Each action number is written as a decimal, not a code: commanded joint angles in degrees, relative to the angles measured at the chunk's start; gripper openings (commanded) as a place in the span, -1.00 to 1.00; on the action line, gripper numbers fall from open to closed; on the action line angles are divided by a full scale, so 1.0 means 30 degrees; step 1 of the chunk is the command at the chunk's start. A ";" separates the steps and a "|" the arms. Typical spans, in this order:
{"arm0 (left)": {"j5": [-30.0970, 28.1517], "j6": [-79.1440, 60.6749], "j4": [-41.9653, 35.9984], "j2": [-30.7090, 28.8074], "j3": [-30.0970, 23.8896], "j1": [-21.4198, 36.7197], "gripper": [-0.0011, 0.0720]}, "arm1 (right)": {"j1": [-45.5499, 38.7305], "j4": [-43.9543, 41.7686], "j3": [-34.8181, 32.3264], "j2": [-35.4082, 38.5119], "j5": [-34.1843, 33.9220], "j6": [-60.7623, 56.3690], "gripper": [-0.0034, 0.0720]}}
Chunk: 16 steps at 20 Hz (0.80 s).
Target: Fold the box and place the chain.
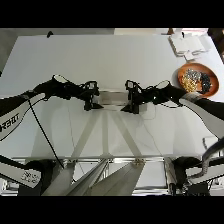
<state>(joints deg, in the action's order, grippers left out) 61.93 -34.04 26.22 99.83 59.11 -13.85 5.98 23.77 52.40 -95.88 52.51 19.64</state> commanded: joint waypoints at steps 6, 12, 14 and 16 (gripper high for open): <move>-0.0007 -0.0007 0.0000 -0.0007 0.0022 -0.0015 -0.05 | 0.0007 -0.0015 0.0015 0.0007 0.0022 -0.0007 0.52; -0.0007 -0.0007 0.0000 -0.0007 0.0022 -0.0015 -0.05 | 0.0007 0.0131 0.0015 0.0015 0.0503 0.0087 0.53; -0.0007 -0.0007 0.0000 -0.0007 0.0022 -0.0015 -0.05 | -0.0015 0.0313 0.0015 0.0036 0.0503 0.0554 0.77; -0.0015 -0.0007 0.0000 -0.0007 0.0022 -0.0015 -0.05 | -0.0015 0.1297 0.0015 0.0255 0.0503 0.0619 0.81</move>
